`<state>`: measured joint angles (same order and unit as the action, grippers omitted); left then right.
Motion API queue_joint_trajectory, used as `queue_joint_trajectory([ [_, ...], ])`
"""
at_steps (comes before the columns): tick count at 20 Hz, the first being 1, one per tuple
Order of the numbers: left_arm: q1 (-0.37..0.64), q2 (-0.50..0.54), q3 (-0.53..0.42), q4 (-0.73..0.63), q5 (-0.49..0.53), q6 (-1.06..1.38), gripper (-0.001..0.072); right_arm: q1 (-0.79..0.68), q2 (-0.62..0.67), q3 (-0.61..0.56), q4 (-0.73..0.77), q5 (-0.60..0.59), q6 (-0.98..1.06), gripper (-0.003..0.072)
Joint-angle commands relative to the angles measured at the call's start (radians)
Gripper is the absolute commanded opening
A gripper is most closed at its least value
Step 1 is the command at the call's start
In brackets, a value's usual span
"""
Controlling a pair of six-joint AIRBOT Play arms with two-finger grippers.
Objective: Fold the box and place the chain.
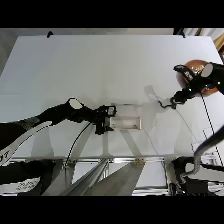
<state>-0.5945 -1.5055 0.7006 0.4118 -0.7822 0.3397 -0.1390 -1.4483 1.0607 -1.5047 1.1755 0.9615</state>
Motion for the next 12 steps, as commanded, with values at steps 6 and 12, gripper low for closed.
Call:
queue_joint_trajectory([
  [6, 0.000, 0.000, 0.000, 0.000, 0.000, 0.000, 0.0253, 0.001, -0.063, -0.001, 0.043, -0.011, -0.156, 0.0267],
  [12, 0.000, 0.000, 0.000, 0.000, 0.000, 0.000, 0.0253, 0.001, -0.098, -0.001, 0.045, -0.054, -0.113, 0.0141],
])
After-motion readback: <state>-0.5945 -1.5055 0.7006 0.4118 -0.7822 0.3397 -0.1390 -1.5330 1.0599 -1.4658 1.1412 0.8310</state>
